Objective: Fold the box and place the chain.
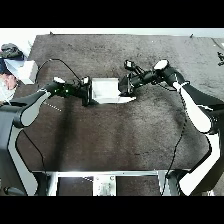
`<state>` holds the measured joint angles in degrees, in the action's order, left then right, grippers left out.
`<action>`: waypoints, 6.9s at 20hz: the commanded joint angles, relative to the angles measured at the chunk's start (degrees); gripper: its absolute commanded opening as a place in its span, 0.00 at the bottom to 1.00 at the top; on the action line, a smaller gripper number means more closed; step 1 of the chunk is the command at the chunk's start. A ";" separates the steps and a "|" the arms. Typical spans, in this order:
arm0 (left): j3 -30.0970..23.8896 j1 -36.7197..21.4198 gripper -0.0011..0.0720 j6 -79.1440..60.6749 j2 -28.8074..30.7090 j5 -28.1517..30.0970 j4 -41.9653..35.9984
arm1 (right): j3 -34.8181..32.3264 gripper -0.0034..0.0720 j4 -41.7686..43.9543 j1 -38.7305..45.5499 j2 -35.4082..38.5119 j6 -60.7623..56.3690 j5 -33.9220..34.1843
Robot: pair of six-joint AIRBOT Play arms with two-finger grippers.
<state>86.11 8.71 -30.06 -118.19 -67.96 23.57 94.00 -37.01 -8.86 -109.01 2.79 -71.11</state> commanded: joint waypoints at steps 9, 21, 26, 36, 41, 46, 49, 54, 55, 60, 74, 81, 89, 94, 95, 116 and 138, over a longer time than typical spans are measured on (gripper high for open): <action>0.02 0.00 0.59 0.00 -0.04 0.00 0.00 | 0.02 0.62 3.58 -0.48 0.79 -4.20 7.50; 0.02 0.00 0.59 0.00 -0.02 0.00 0.00 | 0.02 0.24 6.47 0.79 0.76 -8.20 -5.92; 0.02 0.00 0.59 0.00 -0.02 0.00 0.00 | 0.02 0.24 6.88 -3.39 0.66 -4.68 10.10; 0.02 0.00 0.59 0.00 -0.02 0.00 0.00 | 0.02 0.24 4.63 -3.80 -4.63 -4.74 20.55; 0.02 0.00 0.59 0.00 -0.02 0.00 0.00 | -0.04 0.24 4.66 -3.80 -5.42 -4.74 20.22; 0.02 0.00 0.59 0.00 -0.04 0.00 0.00 | -0.02 0.24 4.66 -3.72 -3.93 -4.76 19.89; 0.02 0.00 0.59 0.00 -0.02 0.00 0.00 | -0.02 0.25 3.87 -3.08 0.04 -5.20 18.16; 0.02 0.00 0.59 0.00 -0.02 0.00 0.00 | -0.02 0.28 -12.15 -0.48 6.69 -10.84 6.45; 0.02 0.00 0.59 0.00 -0.02 0.00 0.00 | -0.07 0.50 -13.70 -0.04 6.73 -11.23 4.20; 0.02 0.00 0.59 0.00 -0.02 0.00 0.00 | -0.15 0.93 -18.45 -1.62 2.84 -9.25 2.38; 0.02 0.00 0.59 0.00 -0.04 0.00 0.00 | -0.13 0.50 -18.69 -5.11 -1.18 -7.32 5.22; 0.02 0.00 0.59 0.00 -0.04 0.00 -0.02 | -0.13 0.37 -18.73 -7.13 -1.18 -7.32 6.16; 0.02 0.00 0.59 0.00 -0.04 0.00 0.00 | -0.13 0.32 -14.16 -7.87 -1.20 -6.93 8.61; 0.02 0.00 0.59 0.00 -0.04 0.00 0.00 | -0.13 0.42 -14.16 -8.24 -1.84 -6.21 9.60; 0.02 0.00 0.59 0.00 -0.02 0.00 0.00 | -0.13 0.42 -14.14 -8.26 -1.97 -6.12 9.57; 0.02 0.00 0.59 0.00 -0.02 0.00 0.00 | -0.09 0.06 -26.67 -4.48 5.66 -31.80 5.11; 0.02 0.00 0.59 0.00 -0.04 0.00 0.00 | -22.27 0.30 5.97 4.72 6.49 -52.89 16.28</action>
<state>86.11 8.71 -30.06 -118.19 -67.96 23.55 73.41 -36.73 -2.13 -102.56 -52.03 -57.41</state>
